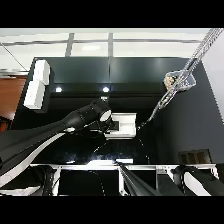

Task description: Fold the box and place the chain.

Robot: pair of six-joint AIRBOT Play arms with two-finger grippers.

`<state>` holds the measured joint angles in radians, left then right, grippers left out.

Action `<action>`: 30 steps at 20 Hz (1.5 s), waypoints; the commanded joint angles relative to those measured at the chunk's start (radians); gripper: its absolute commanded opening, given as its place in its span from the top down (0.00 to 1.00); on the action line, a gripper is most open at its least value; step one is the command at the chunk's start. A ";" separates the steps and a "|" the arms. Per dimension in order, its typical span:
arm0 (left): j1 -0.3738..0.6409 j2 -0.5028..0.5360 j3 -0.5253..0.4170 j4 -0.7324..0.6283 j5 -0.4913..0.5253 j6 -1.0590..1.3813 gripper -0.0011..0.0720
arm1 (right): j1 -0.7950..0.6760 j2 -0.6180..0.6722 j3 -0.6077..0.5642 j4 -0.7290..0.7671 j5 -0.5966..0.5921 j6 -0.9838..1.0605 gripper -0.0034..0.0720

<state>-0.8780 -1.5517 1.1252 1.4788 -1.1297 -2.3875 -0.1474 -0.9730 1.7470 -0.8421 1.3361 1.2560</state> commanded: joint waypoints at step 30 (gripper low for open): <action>0.001 0.000 0.001 0.001 0.003 0.000 0.94 | 0.298 0.034 -0.334 0.228 0.200 -0.106 0.94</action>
<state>-0.8780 -1.5517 1.1252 1.4792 -1.1275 -2.3875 0.1337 -0.9401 1.4818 -0.6872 1.5364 1.1847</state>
